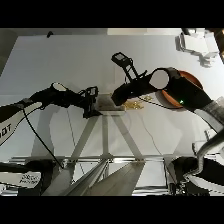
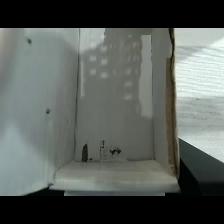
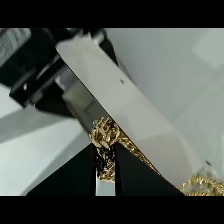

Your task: Fold the box and place the chain.

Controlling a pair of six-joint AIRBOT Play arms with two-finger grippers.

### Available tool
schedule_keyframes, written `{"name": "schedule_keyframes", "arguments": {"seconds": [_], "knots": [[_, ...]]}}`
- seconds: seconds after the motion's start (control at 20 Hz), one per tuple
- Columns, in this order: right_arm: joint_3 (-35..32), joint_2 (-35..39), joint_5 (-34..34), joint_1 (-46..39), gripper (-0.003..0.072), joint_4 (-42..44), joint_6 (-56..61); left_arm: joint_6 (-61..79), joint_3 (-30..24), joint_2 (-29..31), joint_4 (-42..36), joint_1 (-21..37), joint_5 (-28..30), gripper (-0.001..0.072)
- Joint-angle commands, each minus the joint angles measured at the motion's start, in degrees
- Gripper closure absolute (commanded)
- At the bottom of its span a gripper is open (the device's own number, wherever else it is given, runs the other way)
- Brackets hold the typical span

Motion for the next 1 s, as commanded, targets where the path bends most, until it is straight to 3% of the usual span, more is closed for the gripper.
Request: {"name": "schedule_keyframes", "arguments": {"seconds": [0.0,0.4,0.7,0.75,0.85,0.95], "knots": [[0.1,-2.8,-1.4,0.1,0.0681,1.5,-2.0,0.0,0.0,0.0,0.0,0.0,0.0,0.0567],[-2.0,-7.9,2.1,0.1,0.0678,-7.3,-2.5,0.0,0.0,0.0,0.0,0.0,0.0,0.0567],[-2.8,-8.0,3.0,0.1,0.0676,-8.5,-2.5,0.0,0.0,0.0,0.0,0.0,0.0,0.0567],[-2.8,-8.0,3.4,0.1,0.0651,-8.4,-2.5,0.0,0.0,0.0,0.0,0.0,0.0,0.0567],[-2.8,-7.6,4.5,0.1,0.0486,-8.3,-2.7,0.0,0.0,0.0,0.0,0.0,0.0,0.0567],[-2.8,-6.4,5.9,0.0,0.0486,-8.4,-3.9,0.0,0.0,0.0,0.0,0.0,0.0,0.0567]]}}
